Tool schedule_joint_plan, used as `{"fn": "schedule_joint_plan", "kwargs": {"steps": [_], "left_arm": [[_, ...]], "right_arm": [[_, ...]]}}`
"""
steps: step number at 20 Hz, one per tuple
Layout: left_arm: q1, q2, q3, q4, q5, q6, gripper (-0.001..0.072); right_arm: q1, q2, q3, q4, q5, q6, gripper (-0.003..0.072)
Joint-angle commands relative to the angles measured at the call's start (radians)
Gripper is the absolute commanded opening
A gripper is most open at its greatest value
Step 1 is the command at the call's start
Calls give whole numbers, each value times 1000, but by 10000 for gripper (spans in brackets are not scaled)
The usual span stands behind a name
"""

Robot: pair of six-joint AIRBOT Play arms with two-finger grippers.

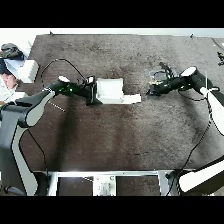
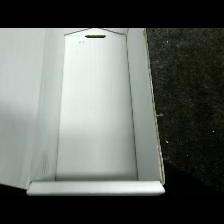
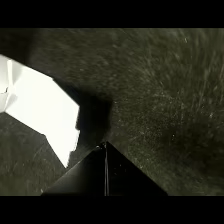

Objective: Fold the box and place the chain.

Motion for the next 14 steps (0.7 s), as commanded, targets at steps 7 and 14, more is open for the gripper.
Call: {"fn": "schedule_joint_plan", "kwargs": {"steps": [7, 14], "left_arm": [[0, -1, 0, 0, 0, 0, 264], [0, -1, 0, 0, 0, 0, 264]], "right_arm": [[115, -115, -23, 279, 22, -61, 14], [134, -83, 51, 327, 31, -38, 296]]}}
